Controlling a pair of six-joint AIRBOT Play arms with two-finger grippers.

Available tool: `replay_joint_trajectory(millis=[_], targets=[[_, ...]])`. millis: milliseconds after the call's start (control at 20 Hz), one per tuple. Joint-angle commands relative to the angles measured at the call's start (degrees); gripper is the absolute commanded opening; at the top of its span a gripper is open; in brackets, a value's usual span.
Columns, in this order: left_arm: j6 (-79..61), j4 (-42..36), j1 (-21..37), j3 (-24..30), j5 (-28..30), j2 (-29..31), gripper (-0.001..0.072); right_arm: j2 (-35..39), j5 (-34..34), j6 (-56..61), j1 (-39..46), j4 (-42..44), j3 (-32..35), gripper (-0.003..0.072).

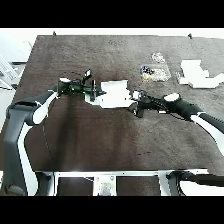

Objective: Fold the box and place the chain.

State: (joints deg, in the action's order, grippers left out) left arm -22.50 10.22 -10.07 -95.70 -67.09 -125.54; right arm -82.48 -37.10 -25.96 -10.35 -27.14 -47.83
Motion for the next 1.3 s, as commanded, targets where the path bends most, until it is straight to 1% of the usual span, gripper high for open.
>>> replay_joint_trajectory(millis=[0,250,450,600,700,950,1150,1250], targets=[[-0.02,0.02,0.00,0.02,0.04,0.02,0.0021,-2.49,0.26,-1.77,-0.28,3.17,-2.01,0.0637],[-0.02,0.02,0.00,0.02,0.04,0.00,0.0022,-3.67,0.28,-1.73,-0.15,3.17,-5.29,0.0637],[-0.02,0.02,0.00,0.02,0.07,0.00,0.0021,-3.96,0.31,-1.70,0.24,3.41,-6.43,0.0637],[-0.02,0.02,0.00,0.02,0.04,0.00,0.0022,-4.35,0.13,-1.70,2.16,5.73,-7.30,0.0637],[-0.02,0.02,0.00,0.02,0.04,0.00,0.0021,-4.98,-0.31,-1.70,2.47,5.70,-7.72,0.0637],[-0.02,0.02,0.00,0.02,0.02,0.02,0.0022,-8.70,-4.68,-1.68,3.21,5.70,-11.08,0.0637],[-0.02,0.02,0.00,0.02,0.04,0.02,0.0022,-9.27,-6.86,-1.62,4.96,5.53,-12.44,0.0637],[-0.02,0.02,0.00,0.02,0.04,0.00,0.0021,-10.43,-10.54,-1.66,6.03,5.53,-13.86,0.0637]])
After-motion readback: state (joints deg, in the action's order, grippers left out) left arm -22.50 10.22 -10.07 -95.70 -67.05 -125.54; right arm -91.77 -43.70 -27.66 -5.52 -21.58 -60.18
